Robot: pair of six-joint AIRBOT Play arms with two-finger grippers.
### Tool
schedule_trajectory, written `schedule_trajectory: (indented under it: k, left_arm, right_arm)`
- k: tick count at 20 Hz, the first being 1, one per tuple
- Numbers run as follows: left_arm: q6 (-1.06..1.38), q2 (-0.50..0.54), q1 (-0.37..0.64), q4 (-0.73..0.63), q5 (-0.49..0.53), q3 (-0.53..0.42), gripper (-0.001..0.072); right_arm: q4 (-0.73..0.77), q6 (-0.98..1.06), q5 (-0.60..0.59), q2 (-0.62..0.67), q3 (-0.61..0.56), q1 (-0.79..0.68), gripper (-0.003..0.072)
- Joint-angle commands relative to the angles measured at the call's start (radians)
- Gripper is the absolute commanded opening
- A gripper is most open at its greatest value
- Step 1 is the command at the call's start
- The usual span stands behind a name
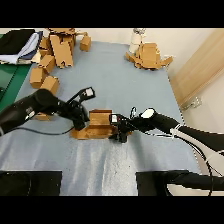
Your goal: Fold the box.
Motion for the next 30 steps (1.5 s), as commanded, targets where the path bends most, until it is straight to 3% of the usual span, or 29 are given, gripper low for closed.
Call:
schedule_trajectory:
  k: [1,2,3,4,7,10,11,12,13,17,21,24,28,30]
  left_arm:
    - [0.13,0.09,0.001,0.016,0.048,-0.142,0.0015]
    - [0.13,0.089,0.001,0.017,0.048,-0.156,0.0101]
    - [0.13,0.089,0.001,0.017,0.048,-0.16,0.0491]
    - [0.13,0.09,0.001,0.017,0.05,-0.16,0.0631]
    - [0.13,0.093,0.002,0.056,0.051,-0.16,0.0629]
    - [0.118,0.093,0.003,0.101,0.06,-0.16,0.0305]
    - [0.117,0.093,0.003,0.103,0.056,-0.16,0.0159]
    - [0.117,0.093,0.003,0.119,0.048,-0.16,0.0057]
    - [0.117,0.093,0.003,0.128,0.032,-0.16,0.0013]
    - [0.1,0.1,0.003,0.107,-0.005,-0.163,0.001]
    - [0.457,0.129,0.04,-0.211,0.015,-0.244,0.0011]
    - [0.489,0.129,0.106,-0.164,0.068,-0.288,0.0013]
    - [0.489,0.129,0.134,-0.121,0.031,-0.29,0.0016]
    - [0.489,0.128,0.101,-0.128,0.006,-0.29,0.0423]
  right_arm:
    - [0.0,0.0,0.0,-0.001,0.0,0.0,0.0531]
    - [0.0,0.0,0.0,-0.001,0.0,0.0,0.0531]
    - [-0.001,0.0,0.0,-0.001,0.0,0.0,0.053]
    - [-0.003,0.0,0.0,-0.001,0.0,0.0,0.0531]
    - [-0.008,0.0,0.0,-0.001,0.0,0.0,0.053]
    - [-0.008,0.0,0.0,-0.001,0.0,0.0,0.0531]
    - [-0.008,0.0,0.0,-0.001,0.0,0.0,0.0531]
    - [-0.008,0.0,0.0,-0.001,0.0,0.0,0.0531]
    - [-0.008,0.0,0.0,-0.001,0.0,0.0,0.0531]
    - [-0.008,0.0,0.0,-0.001,0.0,0.0,0.053]
    - [-0.008,0.0,0.001,-0.001,0.0,0.0,0.0531]
    - [-0.008,0.0,0.0,-0.001,0.0,0.0,0.053]
    - [-0.008,0.0,0.0,-0.001,0.0,0.0,0.0531]
    - [-0.008,0.0,0.0,-0.001,0.0,0.0,0.0531]
